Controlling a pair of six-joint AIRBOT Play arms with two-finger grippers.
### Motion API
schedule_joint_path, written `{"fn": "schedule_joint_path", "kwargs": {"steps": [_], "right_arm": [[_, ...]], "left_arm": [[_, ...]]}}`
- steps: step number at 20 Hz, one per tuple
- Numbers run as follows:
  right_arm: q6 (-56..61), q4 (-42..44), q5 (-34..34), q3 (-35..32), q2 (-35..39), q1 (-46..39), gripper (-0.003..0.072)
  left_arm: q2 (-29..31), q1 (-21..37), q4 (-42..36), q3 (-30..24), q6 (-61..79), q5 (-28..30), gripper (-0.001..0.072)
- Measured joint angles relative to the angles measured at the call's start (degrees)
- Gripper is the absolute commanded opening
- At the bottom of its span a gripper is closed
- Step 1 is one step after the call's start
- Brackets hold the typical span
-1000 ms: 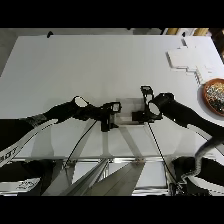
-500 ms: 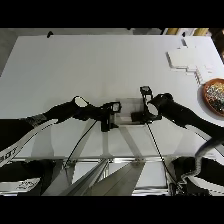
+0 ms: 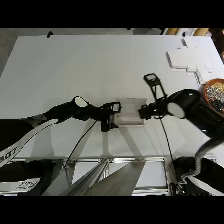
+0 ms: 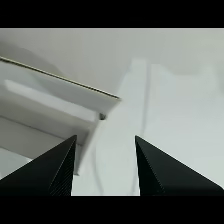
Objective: Fold the box and place the chain.
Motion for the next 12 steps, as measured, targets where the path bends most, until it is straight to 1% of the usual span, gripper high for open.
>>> {"fn": "schedule_joint_path", "kwargs": {"steps": [2,3,4,7,10,12], "right_arm": [[-4.9,-1.4,2.6,3.8,2.6,-5.2,0.0374],[-7.5,-2.6,2.8,5.4,3.4,-8.8,0.0328],[-10.0,-3.7,2.6,6.6,3.9,-12.9,0.0320],[-15.5,-6.3,-0.1,8.4,3.0,-26.3,0.0319],[-18.0,-7.5,-4.4,9.1,-0.6,-39.1,0.0319],[-19.3,-7.8,-6.6,9.4,-3.3,-45.8,0.0319]], "left_arm": [[0.0,0.0,0.0,0.0,0.0,0.0,0.0288],[0.0,0.0,0.0,0.0,0.0,0.0,0.0288],[0.0,0.0,0.0,0.0,0.0,0.0,0.0288],[0.0,0.0,0.0,0.0,0.0,0.0,0.0288],[0.0,0.0,0.0,0.0,0.0,0.0,0.0288],[0.0,0.0,0.0,0.0,0.0,0.0,0.0288]]}}
